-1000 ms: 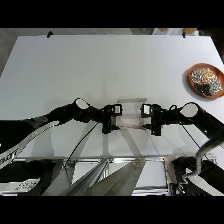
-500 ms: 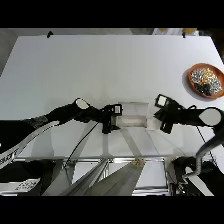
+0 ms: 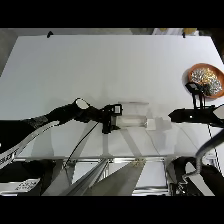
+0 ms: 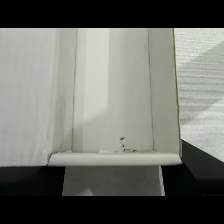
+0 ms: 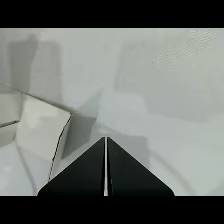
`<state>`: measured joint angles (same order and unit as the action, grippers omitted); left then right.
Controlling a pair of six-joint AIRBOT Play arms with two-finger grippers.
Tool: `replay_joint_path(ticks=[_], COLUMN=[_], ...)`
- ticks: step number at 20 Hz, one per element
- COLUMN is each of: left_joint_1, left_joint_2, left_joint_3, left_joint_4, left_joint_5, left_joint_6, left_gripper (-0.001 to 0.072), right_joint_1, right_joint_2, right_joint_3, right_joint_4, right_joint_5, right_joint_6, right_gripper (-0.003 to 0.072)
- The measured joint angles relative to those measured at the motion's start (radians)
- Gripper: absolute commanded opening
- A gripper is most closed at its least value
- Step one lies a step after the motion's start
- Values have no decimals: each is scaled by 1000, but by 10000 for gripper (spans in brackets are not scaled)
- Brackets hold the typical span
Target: Fold the box and place the chain.
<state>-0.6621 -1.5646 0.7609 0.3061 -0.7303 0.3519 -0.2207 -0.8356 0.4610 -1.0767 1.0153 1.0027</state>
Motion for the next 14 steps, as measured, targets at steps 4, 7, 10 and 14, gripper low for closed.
replay_joint_path(ticks=[4,7,10,14], left_joint_1=[0,0,0,0], left_joint_2=[0,0,0,0], left_joint_3=[0,0,0,0], left_joint_4=[0,0,0,0], left_joint_5=[0,0,-1,-2], left_joint_6=[0,0,0,0], left_gripper=[314,314,314,314], right_joint_1=[-2,43,90,114], right_joint_2=[-144,-246,-313,-329], right_joint_3=[0,0,0,1], right_joint_4=[76,125,151,180], right_joint_5=[50,63,55,63], right_joint_6=[68,88,101,108], right_gripper=[18,18,17,23])
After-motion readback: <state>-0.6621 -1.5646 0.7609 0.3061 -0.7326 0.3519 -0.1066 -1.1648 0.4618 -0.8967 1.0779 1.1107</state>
